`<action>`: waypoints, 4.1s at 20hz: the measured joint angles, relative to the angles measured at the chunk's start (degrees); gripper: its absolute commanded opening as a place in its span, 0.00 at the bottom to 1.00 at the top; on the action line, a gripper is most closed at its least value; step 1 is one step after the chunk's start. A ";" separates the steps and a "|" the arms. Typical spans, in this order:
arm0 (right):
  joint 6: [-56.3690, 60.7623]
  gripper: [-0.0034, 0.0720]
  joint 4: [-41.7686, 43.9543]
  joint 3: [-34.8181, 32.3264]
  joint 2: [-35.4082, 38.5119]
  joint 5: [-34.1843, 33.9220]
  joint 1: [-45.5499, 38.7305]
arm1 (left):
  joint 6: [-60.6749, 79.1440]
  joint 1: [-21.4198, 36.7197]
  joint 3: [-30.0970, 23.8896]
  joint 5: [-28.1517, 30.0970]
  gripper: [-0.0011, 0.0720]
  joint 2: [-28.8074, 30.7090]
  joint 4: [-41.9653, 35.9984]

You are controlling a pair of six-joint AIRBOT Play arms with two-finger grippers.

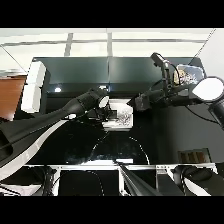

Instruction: Fold the box and place the chain.

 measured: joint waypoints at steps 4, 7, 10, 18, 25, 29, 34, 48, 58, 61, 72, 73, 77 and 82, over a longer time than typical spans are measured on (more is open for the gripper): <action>0.20 0.32 -4.81 -0.83 0.63 1.49 -5.57 | 0.02 0.00 0.00 0.26 0.06 0.00 -0.63; 0.20 0.32 -9.86 -1.14 1.03 3.30 -11.19 | 0.07 0.00 0.00 0.22 0.06 -0.04 -1.09; 0.17 0.32 -12.13 -1.33 1.18 4.22 -14.19 | 0.17 -0.04 0.85 -1.09 0.08 -0.09 -1.49; 1.92 0.32 -13.73 -1.38 1.22 6.82 -15.85 | 7.17 -0.48 3.74 -8.39 0.98 9.92 7.30; 3.04 0.32 -14.10 -1.38 1.22 8.39 -15.93 | 24.39 22.49 -20.02 -2.54 0.98 32.30 0.11; 3.48 0.32 -14.16 -1.38 1.22 10.88 -15.93 | 63.54 39.63 -34.42 -1.86 0.98 36.48 -33.73; 4.81 0.32 -14.16 -1.38 1.22 12.87 -15.93 | 115.43 41.42 -42.07 3.98 0.99 33.59 -55.87; 5.97 0.32 -14.16 -1.38 1.22 13.25 -15.76 | 140.93 26.38 -21.79 5.86 0.99 7.45 -47.74; 5.92 0.32 -14.19 -1.38 1.22 9.88 -15.76 | 142.20 23.96 -20.35 7.26 0.99 5.86 -53.86; 5.92 0.32 -14.32 -1.38 1.22 9.66 -15.76 | 142.18 23.41 -20.31 7.32 0.99 5.86 -54.16; 5.88 0.32 -14.47 -1.38 1.22 8.85 -15.76 | 141.92 22.49 -19.82 8.85 0.99 5.57 -54.58; 5.88 0.32 -14.47 -1.38 1.22 8.79 -15.76 | 141.50 22.47 -19.56 8.96 0.99 5.38 -54.60; 5.88 0.32 -14.47 -1.38 1.22 8.63 -15.76 | 140.43 22.34 -17.57 9.27 0.99 4.00 -54.75; 5.88 0.32 -14.47 -1.38 1.22 8.46 -15.76 | 142.24 21.42 -16.39 6.88 0.99 3.21 -54.58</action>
